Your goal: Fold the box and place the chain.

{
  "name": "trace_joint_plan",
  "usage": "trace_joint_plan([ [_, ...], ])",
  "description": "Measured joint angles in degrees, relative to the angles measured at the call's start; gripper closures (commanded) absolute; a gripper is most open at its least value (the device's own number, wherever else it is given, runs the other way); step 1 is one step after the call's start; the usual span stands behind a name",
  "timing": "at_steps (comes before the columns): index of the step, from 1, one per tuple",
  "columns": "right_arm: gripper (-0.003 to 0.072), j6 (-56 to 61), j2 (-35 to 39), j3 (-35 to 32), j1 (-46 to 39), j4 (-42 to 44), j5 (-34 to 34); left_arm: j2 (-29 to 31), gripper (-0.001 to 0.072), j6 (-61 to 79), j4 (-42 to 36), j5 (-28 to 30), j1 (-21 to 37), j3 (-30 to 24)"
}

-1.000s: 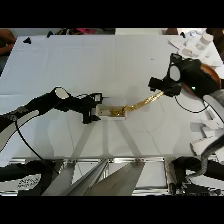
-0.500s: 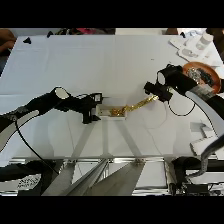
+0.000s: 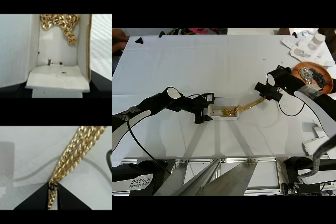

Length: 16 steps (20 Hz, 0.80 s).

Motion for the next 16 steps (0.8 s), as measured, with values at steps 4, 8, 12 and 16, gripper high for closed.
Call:
trace_joint_plan([
  [4, 0.0678, 0.00, 0.28, -0.09, 0.00, 0.00, -0.63, 0.00, 0.0266, -0.02, 0.00, -0.02, -0.02, 0.00],
  [8, 0.0679, -0.57, 3.82, -0.11, 0.02, -0.66, -1.97, 0.00, 0.0266, 0.00, -0.02, -0.02, 0.00, 0.00],
  [12, 0.0679, -7.69, 9.70, -0.11, 0.98, -1.25, -2.23, 0.00, 0.0266, -0.02, 0.00, -0.02, -0.02, 0.00],
  [16, 0.0679, -18.97, 15.76, -0.11, 4.15, -1.31, 0.46, 0.00, 0.0266, -0.02, 0.00, -0.02, -0.02, 0.00],
])
